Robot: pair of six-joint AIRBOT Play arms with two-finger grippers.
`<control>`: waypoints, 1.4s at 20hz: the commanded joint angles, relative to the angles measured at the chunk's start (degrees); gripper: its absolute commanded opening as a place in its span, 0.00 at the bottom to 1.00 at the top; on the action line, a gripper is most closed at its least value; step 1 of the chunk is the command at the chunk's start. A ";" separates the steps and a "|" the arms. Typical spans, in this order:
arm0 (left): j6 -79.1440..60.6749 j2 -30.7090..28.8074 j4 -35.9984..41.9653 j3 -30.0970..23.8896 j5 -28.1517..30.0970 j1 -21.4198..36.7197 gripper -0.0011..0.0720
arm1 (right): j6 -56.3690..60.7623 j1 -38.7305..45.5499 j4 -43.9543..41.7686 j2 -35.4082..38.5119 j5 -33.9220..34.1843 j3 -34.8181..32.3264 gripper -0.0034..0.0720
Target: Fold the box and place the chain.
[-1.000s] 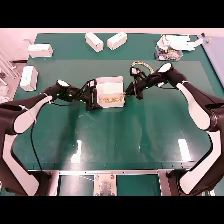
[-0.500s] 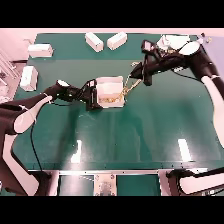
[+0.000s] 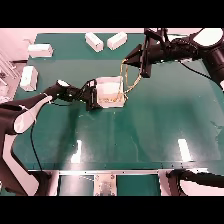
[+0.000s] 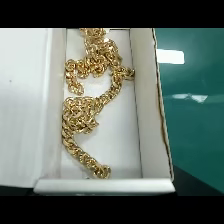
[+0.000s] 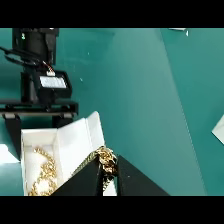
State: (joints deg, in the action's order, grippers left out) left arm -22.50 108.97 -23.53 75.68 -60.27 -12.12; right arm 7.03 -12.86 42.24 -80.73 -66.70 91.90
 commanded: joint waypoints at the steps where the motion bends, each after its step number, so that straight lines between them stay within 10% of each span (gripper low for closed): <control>1: -0.02 -0.02 0.00 -0.02 0.00 0.02 0.53 | 2.71 -3.67 -0.07 -1.11 1.11 -0.07 0.06; 11: -0.02 -0.02 0.00 -0.02 0.02 0.02 0.53 | 7.52 -8.68 0.59 -12.92 1.29 -3.32 0.06; 12: -0.02 -0.02 0.00 -0.02 0.02 0.02 0.53 | 7.54 -8.44 1.81 -14.16 1.09 -3.39 0.15; 14: -0.02 -0.02 0.00 -0.02 0.00 0.02 0.53 | 7.52 -8.00 5.77 -15.28 1.11 -3.41 0.70; 28: -0.02 -0.02 0.00 -0.02 0.02 0.02 0.53 | -9.42 9.07 10.05 -18.86 -1.42 -3.85 0.85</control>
